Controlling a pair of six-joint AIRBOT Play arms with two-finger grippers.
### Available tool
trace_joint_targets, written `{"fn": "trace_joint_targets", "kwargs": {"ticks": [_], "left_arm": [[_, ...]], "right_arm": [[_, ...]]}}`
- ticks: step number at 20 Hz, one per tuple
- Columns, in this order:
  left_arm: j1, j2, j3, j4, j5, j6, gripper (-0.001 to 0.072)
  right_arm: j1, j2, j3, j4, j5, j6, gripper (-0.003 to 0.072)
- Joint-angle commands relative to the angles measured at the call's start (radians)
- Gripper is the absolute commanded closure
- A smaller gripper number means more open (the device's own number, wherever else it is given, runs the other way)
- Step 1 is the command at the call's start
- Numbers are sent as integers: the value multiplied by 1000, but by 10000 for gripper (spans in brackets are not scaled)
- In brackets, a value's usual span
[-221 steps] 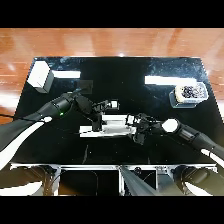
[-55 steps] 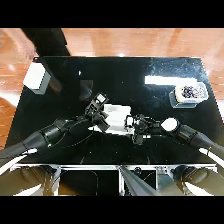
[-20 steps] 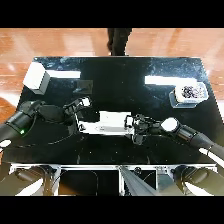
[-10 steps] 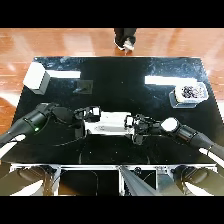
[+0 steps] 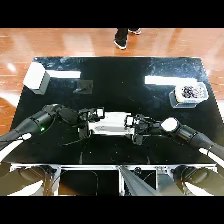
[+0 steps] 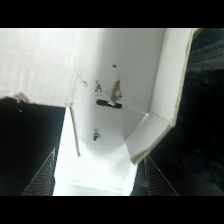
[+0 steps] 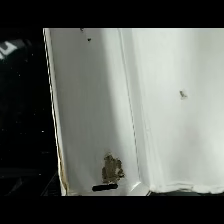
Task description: Fold the box and place the chain.
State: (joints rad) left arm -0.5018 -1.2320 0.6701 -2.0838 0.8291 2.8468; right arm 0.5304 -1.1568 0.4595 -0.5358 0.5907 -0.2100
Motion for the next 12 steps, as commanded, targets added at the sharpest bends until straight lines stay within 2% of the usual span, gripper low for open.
{"fn": "trace_joint_targets", "kwargs": {"ticks": [1,9,10,12], "left_arm": [[-10,-2,1,-7,-12,0,76],[-67,-2,1,-16,-47,1,102],[-67,-2,1,-19,-48,1,118],[-67,-2,1,-19,-37,1,201]], "right_arm": [[0,0,-1,0,0,0,134],[0,0,-1,0,0,0,134],[0,0,0,0,0,0,133],[0,0,0,0,0,0,134]]}}
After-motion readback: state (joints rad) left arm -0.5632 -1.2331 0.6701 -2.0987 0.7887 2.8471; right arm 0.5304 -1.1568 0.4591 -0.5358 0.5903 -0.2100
